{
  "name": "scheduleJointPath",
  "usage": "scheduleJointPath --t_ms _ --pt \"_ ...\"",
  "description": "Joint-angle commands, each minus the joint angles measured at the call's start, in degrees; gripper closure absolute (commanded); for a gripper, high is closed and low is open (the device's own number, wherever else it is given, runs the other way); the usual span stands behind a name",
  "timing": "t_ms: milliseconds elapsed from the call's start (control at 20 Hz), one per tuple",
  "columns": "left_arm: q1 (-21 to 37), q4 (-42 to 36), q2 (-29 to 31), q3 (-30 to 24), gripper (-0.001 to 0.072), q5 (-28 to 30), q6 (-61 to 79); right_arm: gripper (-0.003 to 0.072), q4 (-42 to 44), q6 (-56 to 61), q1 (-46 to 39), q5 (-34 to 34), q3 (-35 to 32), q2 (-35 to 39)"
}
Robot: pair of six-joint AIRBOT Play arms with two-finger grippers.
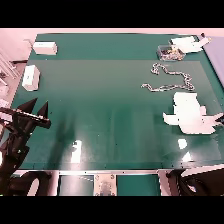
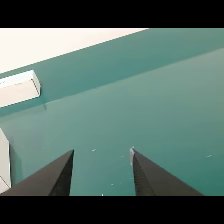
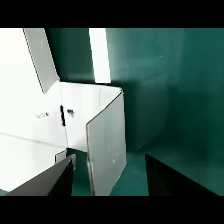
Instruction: Fold the box and place the chain.
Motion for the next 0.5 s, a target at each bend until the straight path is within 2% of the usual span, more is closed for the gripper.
scheduleJointPath --t_ms 0,250,300,400,450 --pt "0.00 -0.02 0.04 0.04 0.0290 -0.22 -0.17 0.0173 2.69 -0.44 -0.74 0.28 0.07 -2.60" --pt "0.00 -0.04 0.04 0.04 0.0290 -0.57 -0.42 0.0173 6.14 -1.77 -0.33 0.26 0.07 -5.77" --pt "0.00 -0.04 0.04 0.04 0.0290 -0.57 -0.42 0.0197 6.12 -1.75 -0.33 0.35 0.07 -6.21" --pt "0.00 -0.04 0.04 0.04 0.0291 -0.55 -0.39 0.0307 6.10 -1.75 -0.44 2.01 0.04 -7.02" --pt "0.00 -0.04 0.04 0.04 0.0290 -0.55 -0.42 0.0417 6.10 -1.75 -0.50 2.99 0.04 -7.26"
